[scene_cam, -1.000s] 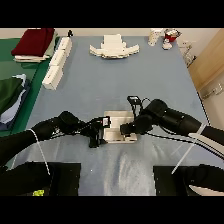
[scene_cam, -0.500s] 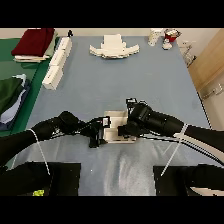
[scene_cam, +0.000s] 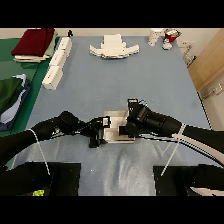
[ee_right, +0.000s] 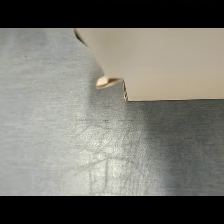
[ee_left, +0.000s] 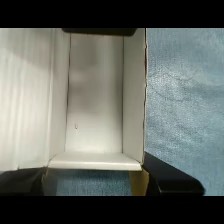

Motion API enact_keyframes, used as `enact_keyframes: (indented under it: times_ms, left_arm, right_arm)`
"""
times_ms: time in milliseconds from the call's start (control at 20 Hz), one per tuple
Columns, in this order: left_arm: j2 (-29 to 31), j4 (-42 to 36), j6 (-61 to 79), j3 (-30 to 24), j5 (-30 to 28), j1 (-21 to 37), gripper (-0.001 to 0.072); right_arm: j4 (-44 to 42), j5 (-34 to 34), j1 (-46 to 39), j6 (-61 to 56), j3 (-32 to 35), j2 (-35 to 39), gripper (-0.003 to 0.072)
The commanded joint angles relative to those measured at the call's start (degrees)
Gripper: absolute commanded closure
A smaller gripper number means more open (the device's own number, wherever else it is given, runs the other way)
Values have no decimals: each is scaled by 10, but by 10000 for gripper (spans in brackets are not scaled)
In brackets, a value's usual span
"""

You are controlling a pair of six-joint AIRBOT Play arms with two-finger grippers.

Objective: Fold the box.

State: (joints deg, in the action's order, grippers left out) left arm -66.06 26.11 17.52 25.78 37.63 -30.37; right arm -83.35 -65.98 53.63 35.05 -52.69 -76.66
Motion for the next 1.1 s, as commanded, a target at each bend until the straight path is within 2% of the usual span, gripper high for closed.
enact_keyframes:
  times_ms: [0, 50, 100, 250, 350, 400, 750, 800, 900, 950, 1000, 1050]
  left_arm:
    - [0, 0, 0, 1, 0, 0, 179]
    - [0, 0, 0, 1, 0, 0, 179]
    - [0, 0, 0, 1, 0, 0, 179]
    - [0, 0, 0, 1, 0, 0, 179]
    - [0, 0, 0, 1, 0, 0, 179]
    - [0, 0, 0, 1, 0, 0, 179]
    - [0, 0, 0, 1, 0, 0, 179]
    - [0, 0, 0, 0, 0, 0, 179]
    - [0, 0, 0, 1, 0, 0, 179]
    - [0, 0, 0, 1, 0, 0, 179]
    - [0, 0, 0, 1, 0, 0, 179]
    - [0, 0, 0, 1, 0, 0, 179]
  right_arm:
    - [-6, 3, 1, -1, 0, -1, 518]
    - [-7, 1, 1, -1, 0, 0, 311]
    - [-7, -6, 1, -1, 0, 0, 279]
    - [-6, -21, 1, -1, 0, 2, 278]
    - [-1, -21, 0, -1, 0, 12, 233]
    - [3, -21, 0, -1, 0, 20, 233]
    - [7, -36, -1, 4, -9, 147, 235]
    - [16, -40, -6, 5, -9, 165, 283]
    - [36, -70, -34, 24, -9, 182, 530]
    - [34, -79, -56, 50, -9, 181, 616]
    - [24, -77, -80, 83, -6, 180, 682]
    - [9, -75, -106, 115, -3, 176, 683]
